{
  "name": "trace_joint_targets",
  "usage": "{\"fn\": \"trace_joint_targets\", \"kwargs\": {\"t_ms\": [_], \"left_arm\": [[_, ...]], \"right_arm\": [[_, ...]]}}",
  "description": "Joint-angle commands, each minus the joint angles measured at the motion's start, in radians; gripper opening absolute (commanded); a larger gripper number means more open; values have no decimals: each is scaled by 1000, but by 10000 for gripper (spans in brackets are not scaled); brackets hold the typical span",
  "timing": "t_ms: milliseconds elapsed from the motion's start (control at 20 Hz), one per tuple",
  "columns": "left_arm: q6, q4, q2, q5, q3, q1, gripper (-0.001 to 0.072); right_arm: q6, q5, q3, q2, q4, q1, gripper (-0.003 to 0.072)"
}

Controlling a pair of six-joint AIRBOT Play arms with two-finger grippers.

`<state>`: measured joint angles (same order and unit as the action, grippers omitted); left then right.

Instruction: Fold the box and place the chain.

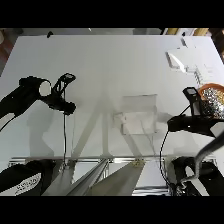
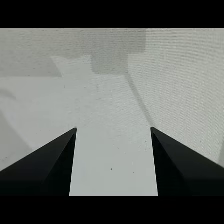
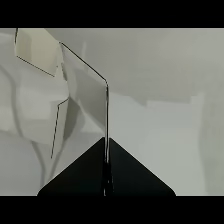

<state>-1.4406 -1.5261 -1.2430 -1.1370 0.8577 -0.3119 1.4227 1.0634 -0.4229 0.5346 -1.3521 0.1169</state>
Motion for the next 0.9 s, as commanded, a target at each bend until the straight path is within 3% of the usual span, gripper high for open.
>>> {"fn": "trace_joint_targets", "kwargs": {"t_ms": [0,450,750,850], "left_arm": [[0,7,0,27,0,-1,513],[3,147,-7,172,0,0,512],[31,178,-7,97,0,1,499],[189,328,-7,67,0,2,484]], "right_arm": [[82,-29,25,-21,25,132,13],[126,38,25,-21,25,164,14],[127,38,25,-21,25,164,14],[127,39,24,-10,25,164,14]]}}
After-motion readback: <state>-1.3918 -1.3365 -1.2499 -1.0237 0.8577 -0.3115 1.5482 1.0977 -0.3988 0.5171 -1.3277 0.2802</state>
